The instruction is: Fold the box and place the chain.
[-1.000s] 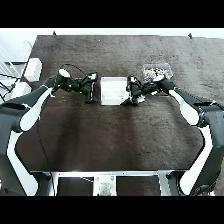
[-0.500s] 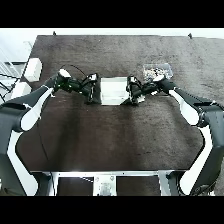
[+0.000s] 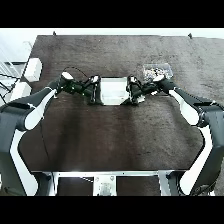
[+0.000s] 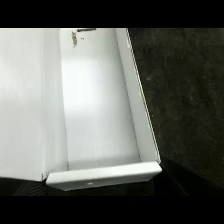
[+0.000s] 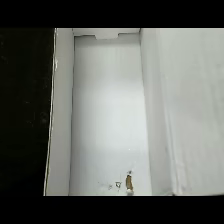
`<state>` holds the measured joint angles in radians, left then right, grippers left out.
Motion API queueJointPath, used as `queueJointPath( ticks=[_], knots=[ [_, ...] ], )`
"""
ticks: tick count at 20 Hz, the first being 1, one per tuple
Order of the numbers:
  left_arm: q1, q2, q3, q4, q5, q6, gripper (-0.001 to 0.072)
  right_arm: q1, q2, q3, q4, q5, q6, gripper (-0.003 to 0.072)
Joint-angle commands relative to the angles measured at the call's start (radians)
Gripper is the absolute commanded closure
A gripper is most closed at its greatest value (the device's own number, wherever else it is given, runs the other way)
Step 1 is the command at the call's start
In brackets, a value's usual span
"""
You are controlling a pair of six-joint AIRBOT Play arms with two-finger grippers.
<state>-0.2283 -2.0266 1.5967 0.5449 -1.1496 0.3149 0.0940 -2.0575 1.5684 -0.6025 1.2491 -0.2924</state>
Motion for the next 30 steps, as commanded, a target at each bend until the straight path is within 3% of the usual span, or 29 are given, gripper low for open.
queueJointPath(
  ticks=[1, 19, 20, 21, 30],
  knots=[
    [0.0, -0.004, 0.0, -0.035, 0.027, 0.011, -0.0011, 0.0, -0.001, 0.0, 0.0, 0.0, 0.0, 0.0189],
    [0.0, -0.062, 0.0, -0.083, 0.034, 0.061, -0.0008, 0.0, -0.001, 0.0, 0.0, 0.0, -0.001, 0.0189],
    [0.0, -0.062, 0.0, -0.083, 0.034, 0.061, 0.0099, 0.0, -0.001, 0.0, 0.0, 0.0, 0.0, 0.0189],
    [0.0, -0.062, 0.0, -0.083, 0.034, 0.061, 0.0267, 0.0, -0.001, 0.0, 0.0, 0.0, -0.001, 0.0189],
    [0.0, -0.062, 0.0, -0.082, 0.034, 0.06, 0.029, 0.0, -0.001, 0.0, 0.0, 0.0, 0.0, 0.0189]
  ],
)
